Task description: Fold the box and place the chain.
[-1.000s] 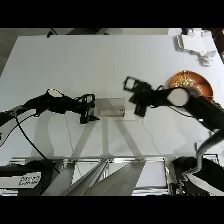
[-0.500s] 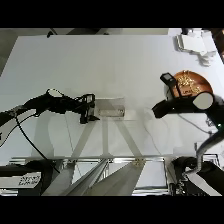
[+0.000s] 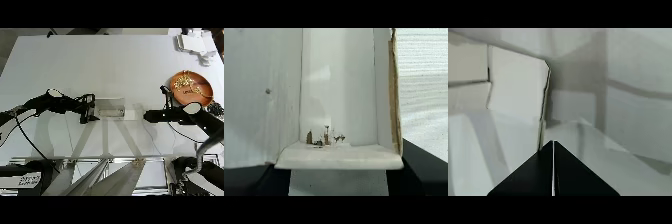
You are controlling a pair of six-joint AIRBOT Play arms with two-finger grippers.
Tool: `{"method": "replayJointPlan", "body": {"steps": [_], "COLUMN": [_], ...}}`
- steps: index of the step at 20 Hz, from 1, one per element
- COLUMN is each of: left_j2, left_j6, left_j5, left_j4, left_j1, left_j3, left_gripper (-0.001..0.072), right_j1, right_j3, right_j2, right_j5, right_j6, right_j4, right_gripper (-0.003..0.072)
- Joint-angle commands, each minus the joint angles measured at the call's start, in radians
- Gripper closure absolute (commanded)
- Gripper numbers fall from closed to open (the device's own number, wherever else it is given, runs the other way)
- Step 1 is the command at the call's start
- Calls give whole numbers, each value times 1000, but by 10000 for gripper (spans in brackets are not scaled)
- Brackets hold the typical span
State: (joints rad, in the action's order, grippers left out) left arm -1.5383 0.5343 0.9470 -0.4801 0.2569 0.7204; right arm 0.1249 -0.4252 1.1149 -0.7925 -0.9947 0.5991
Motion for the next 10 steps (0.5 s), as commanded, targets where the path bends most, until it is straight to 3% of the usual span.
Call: {"method": "replayJointPlan", "body": {"steps": [1, 6, 10], "left_j2": [0, 0, 0], "left_j6": [0, 0, 0], "left_j5": [0, 0, 0], "left_j4": [0, 0, 0], "left_j1": [0, 0, 0], "left_j3": [0, 0, 0], "left_gripper": [433, 433, 433], "right_j1": [21, 69, 69], "right_j3": [8, 8, 7], "right_j2": [61, 141, 140], "right_j5": [27, 25, -59], "right_j6": [61, 89, 285], "right_j4": [-157, -189, -437], "right_gripper": [685, 685, 683]}}
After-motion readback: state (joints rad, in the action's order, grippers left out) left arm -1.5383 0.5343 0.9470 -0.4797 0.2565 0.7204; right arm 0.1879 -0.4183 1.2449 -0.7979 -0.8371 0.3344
